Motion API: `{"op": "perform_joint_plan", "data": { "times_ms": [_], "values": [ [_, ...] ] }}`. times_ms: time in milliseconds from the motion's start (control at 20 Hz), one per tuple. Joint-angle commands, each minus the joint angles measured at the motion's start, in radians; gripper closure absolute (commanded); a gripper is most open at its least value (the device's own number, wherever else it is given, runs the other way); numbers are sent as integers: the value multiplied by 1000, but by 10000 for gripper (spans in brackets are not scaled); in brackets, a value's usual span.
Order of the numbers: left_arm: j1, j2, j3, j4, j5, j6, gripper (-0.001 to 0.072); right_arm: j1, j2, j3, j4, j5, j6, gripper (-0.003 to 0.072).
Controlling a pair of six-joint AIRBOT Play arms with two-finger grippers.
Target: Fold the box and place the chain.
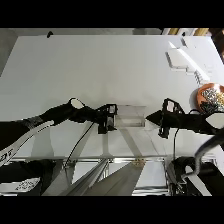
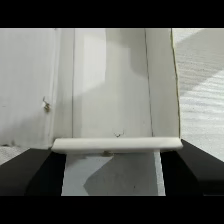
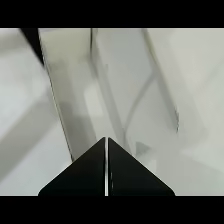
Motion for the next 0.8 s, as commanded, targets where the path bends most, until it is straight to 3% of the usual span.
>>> {"op": "perform_joint_plan", "data": {
  "times_ms": [0,250,400,600,750],
  "values": [
    [0,0,1,0,0,0,419,3,-35,1,251,-43,-56,666],
    [0,0,1,0,0,0,419,139,-235,16,288,-343,-82,666],
    [0,0,1,0,0,0,419,148,-360,68,286,-447,-31,666],
    [-1,0,1,0,0,0,419,148,-483,98,148,-459,63,666],
    [0,0,1,0,0,0,419,148,-511,98,-11,-396,167,665]
  ]
}}
